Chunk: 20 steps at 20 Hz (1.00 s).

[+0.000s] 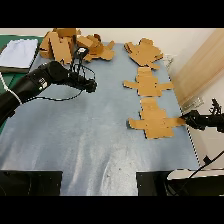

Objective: Fold the box.

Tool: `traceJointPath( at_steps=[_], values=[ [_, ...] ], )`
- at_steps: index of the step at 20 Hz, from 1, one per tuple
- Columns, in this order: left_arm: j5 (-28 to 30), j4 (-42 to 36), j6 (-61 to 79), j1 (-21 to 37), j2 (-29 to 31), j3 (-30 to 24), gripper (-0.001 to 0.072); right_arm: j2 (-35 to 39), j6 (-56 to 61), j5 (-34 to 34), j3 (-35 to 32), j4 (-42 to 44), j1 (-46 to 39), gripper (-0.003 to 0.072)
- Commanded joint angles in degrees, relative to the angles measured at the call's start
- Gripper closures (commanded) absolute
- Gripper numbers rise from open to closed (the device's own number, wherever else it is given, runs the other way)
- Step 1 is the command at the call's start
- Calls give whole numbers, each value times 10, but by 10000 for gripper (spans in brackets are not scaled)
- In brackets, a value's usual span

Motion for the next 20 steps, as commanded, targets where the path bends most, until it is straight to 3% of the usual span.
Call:
traceJointPath(
  at_steps=[1,10,15,17,20],
  values=[
    [0,-4,0,0,-1,0,379,-12,-5,13,-3,9,15,349],
    [-21,-10,1,0,-1,0,379,-41,-5,44,-3,12,64,348],
    [-36,-10,1,0,-1,0,379,-41,-23,43,-3,13,48,347],
    [-34,-10,1,0,-1,0,379,-41,-28,31,-3,13,38,260],
    [-34,-10,1,0,-1,0,379,-41,-44,26,-3,34,26,254]
  ],
)
